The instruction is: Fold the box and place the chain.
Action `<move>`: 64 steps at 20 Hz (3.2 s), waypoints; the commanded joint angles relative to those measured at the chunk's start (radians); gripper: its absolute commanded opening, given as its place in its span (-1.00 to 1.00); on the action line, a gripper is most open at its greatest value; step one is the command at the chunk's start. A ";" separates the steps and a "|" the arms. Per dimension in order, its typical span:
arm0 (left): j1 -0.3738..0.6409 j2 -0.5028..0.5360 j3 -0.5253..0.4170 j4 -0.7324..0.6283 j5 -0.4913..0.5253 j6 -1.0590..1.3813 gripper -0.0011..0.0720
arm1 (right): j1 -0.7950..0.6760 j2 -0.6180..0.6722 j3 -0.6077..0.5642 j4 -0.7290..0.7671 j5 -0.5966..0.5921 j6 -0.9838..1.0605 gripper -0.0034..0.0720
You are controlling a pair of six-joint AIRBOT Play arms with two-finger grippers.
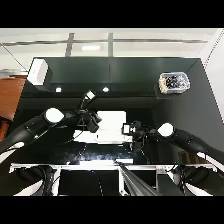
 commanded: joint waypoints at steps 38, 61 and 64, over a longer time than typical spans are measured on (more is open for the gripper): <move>-0.032 0.120 -0.139 0.026 -0.140 0.498 -0.38 | 0.000 0.000 0.001 0.000 0.000 0.000 0.49; -0.029 0.031 -0.138 -0.027 -0.143 0.566 -0.42 | 0.001 0.000 0.001 0.000 0.000 0.000 0.49; 0.013 0.078 -0.138 0.049 -0.157 0.439 -0.89 | 0.000 0.000 0.001 0.000 0.000 0.000 0.49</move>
